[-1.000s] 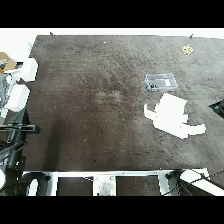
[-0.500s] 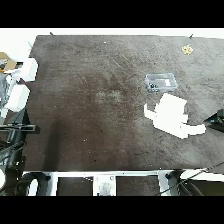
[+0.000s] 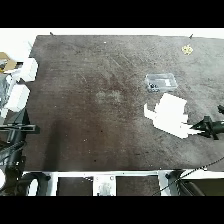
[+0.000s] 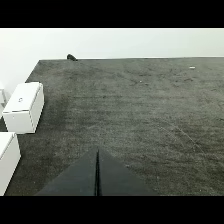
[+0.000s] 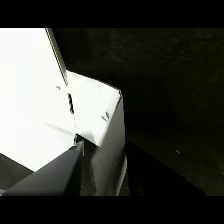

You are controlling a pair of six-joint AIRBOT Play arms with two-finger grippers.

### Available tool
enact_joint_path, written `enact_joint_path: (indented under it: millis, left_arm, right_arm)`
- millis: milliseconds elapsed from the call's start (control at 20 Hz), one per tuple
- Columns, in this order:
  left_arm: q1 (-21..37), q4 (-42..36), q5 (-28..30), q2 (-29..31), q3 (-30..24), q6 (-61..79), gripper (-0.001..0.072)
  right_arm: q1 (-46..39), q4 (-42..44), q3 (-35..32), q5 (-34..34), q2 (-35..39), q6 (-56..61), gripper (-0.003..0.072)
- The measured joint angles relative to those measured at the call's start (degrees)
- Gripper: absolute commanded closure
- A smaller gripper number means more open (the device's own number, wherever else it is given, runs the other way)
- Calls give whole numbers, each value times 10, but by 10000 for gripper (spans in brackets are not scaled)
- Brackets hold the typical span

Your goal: Fold the box and place the chain.

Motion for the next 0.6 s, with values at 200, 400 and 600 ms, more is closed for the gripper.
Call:
enact_joint_path:
  millis: [200, 400, 600]
  left_arm:
    - [0, 0, 0, 0, 0, 0, 699]
    - [0, 0, 0, 0, 0, 0, 699]
    - [0, 0, 0, 0, 0, 0, 700]
  right_arm:
    - [-1, 29, -28, -16, -1, -27, 684]
    - [-1, 35, -38, 17, 13, -55, 685]
    - [15, 41, -69, 52, 50, -79, 685]
